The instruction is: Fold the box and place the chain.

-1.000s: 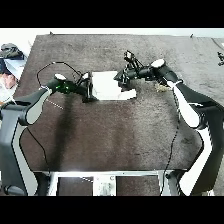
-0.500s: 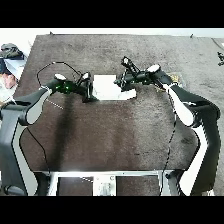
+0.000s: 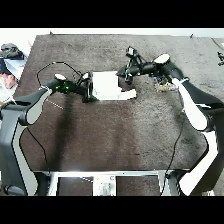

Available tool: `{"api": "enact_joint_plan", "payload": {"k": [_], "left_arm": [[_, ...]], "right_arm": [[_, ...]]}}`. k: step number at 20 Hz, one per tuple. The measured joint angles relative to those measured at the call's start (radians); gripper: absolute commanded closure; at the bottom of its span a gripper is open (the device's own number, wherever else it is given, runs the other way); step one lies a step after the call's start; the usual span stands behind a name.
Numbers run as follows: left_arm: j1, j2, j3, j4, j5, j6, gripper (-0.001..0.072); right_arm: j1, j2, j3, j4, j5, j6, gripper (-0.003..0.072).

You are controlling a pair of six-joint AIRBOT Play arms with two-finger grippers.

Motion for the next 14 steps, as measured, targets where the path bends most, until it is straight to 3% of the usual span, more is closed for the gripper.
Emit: {"api": "enact_joint_plan", "payload": {"k": [1,5,14], "left_arm": [[0.000,0.000,0.000,0.000,0.000,0.000,0.0345],[0.000,0.000,0.000,0.000,0.000,0.000,0.0345],[0.000,0.000,0.000,-0.001,0.001,0.000,0.0345]], "right_arm": [[-0.008,0.018,0.000,-0.023,0.045,0.000,0.0118],[-0.013,0.037,-0.019,-0.207,0.169,0.000,0.0115],[0.043,-0.056,-0.053,-0.335,0.104,-0.009,0.0117]]}}
